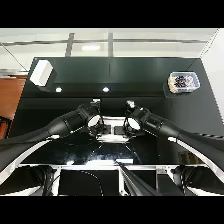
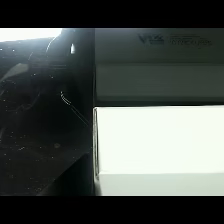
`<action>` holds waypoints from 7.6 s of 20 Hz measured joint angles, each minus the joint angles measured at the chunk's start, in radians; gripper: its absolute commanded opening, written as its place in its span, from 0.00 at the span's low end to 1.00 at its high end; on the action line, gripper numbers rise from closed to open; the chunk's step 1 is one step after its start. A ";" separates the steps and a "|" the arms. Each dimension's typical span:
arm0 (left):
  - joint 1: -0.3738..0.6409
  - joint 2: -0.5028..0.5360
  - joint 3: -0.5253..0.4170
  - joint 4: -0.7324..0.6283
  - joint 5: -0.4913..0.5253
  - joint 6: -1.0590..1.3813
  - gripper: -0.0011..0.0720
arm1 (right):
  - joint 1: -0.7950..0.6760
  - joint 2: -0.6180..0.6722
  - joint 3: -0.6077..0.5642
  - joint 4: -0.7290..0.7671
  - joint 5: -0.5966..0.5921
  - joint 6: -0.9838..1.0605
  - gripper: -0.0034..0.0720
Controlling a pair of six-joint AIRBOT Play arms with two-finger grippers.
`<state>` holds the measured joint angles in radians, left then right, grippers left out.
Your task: Fold the box and place the chain.
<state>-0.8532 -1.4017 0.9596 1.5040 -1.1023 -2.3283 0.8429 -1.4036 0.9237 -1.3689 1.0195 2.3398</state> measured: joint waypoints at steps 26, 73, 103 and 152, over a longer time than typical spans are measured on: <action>0.000 0.000 0.000 0.003 -0.005 0.002 0.06 | -0.368 0.508 -0.064 -0.610 0.079 -0.169 0.56; 0.000 0.000 0.000 0.002 -0.002 0.002 0.06 | -1.034 0.288 0.802 0.198 0.230 -0.849 0.06; 0.000 0.000 0.000 0.002 0.001 0.002 0.06 | -0.290 0.517 0.229 0.480 0.251 -0.876 0.06; 0.000 0.000 0.000 0.002 0.000 0.002 0.06 | -0.430 0.336 -0.477 0.634 -0.426 -2.240 0.97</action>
<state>-0.8532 -1.4021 0.9596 1.5063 -1.1023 -2.3268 0.4129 -1.0676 0.4469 -0.7345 0.5938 0.0998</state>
